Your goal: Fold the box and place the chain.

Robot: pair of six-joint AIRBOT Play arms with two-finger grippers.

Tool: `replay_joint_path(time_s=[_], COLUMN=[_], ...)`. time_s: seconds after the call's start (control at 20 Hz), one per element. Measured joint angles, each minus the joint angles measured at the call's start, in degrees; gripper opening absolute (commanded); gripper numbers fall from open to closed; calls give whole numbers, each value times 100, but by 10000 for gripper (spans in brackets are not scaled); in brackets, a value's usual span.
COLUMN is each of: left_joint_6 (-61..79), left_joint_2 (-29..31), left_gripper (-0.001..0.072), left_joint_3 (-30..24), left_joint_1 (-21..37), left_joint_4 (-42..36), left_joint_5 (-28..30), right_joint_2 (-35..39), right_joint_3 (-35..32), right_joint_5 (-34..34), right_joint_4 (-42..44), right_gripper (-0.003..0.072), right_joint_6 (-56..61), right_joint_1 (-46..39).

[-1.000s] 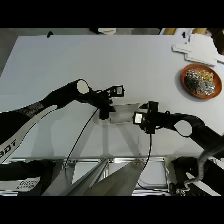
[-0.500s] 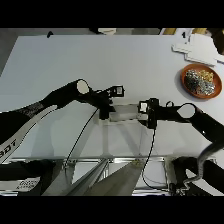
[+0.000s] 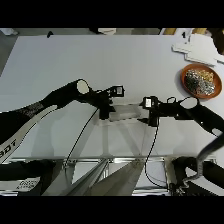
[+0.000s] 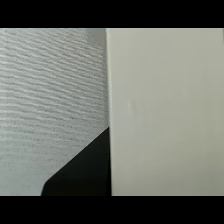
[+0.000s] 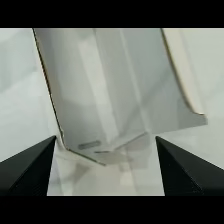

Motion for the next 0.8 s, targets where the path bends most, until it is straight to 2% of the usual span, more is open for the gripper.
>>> replay_joint_path(time_s=[0.3, 0.8], left_joint_6=[0, 4], left_joint_2=[0, 0], left_gripper=[10, 10], left_joint_3=[0, 0], left_joint_1=[0, -2], left_joint_4=[0, 2], left_joint_5=[2, -7], right_joint_2=[-546, -887], right_joint_3=[9, 11], right_joint_5=[216, 254], right_joint_4=[358, 614], right_gripper=[686, 647], right_joint_6=[-439, -730], right_joint_1=[-24, 203])
